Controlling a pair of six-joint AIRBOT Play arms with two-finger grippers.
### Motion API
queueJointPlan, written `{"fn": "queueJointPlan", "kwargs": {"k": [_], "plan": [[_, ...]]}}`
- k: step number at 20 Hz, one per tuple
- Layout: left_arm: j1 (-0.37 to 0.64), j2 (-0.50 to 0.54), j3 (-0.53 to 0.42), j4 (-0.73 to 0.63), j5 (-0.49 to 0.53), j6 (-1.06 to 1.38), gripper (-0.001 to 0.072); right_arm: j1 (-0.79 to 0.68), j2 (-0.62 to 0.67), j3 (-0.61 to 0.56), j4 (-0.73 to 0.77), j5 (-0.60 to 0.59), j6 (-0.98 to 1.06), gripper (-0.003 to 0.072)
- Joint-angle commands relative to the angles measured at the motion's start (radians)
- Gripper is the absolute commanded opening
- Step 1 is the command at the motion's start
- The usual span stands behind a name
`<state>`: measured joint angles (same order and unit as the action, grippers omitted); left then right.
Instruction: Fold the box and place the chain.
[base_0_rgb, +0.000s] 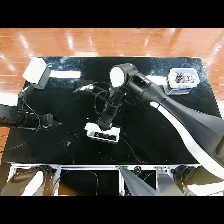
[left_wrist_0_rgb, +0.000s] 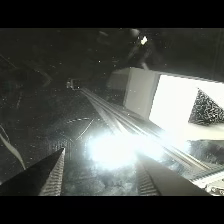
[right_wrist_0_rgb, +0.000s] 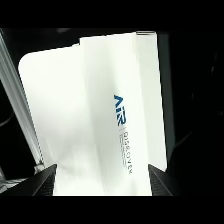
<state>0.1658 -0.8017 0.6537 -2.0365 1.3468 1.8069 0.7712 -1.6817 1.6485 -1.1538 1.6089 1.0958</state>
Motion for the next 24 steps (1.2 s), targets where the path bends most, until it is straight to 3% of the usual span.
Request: {"fn": "queueJointPlan", "kwargs": {"k": [1, 13, 14, 15, 24], "plan": [[0.000, 0.000, 0.000, -0.003, -0.001, 0.000, 0.0539, 0.029, 0.001, -0.006, -0.053, -0.007, 0.000, 0.0658], [0.000, 0.000, 0.000, -0.003, -0.034, 0.000, 0.0540, 0.061, 0.000, -0.061, -0.158, -0.055, 0.000, 0.0657], [0.000, 0.000, 0.000, -0.003, -0.040, 0.000, 0.0540, 0.065, 0.000, -0.061, -0.161, -0.060, -0.001, 0.0547], [0.000, 0.000, 0.000, -0.003, -0.042, 0.000, 0.0540, 0.066, 0.000, -0.061, -0.160, -0.060, -0.005, 0.0486], [0.000, 0.000, 0.000, -0.003, -0.042, 0.000, 0.0540, 0.072, 0.000, -0.061, -0.217, -0.064, -0.016, 0.0482]]}}
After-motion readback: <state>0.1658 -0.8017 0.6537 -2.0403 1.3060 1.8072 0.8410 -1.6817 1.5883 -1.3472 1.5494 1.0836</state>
